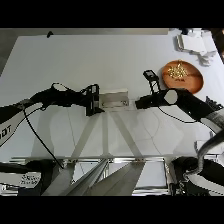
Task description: Fold the box and place the chain.
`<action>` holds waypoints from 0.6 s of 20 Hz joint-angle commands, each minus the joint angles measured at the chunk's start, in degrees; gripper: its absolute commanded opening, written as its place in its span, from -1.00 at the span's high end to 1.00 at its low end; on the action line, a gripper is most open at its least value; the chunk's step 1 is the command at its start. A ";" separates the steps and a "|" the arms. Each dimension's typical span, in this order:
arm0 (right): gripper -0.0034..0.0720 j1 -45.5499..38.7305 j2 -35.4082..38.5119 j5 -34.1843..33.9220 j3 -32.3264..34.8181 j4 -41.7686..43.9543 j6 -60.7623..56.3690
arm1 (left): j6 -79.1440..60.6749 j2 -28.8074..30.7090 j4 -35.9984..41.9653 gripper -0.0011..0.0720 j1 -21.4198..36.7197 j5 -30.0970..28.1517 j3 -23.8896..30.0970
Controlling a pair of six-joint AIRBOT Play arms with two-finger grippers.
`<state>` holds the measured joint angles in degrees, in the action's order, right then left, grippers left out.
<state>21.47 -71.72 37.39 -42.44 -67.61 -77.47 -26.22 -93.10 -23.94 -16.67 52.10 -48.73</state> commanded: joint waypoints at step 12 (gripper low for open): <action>0.42 0.79 9.35 1.33 -0.20 9.86 -0.22 | -0.11 0.02 -0.07 0.54 0.02 0.00 0.00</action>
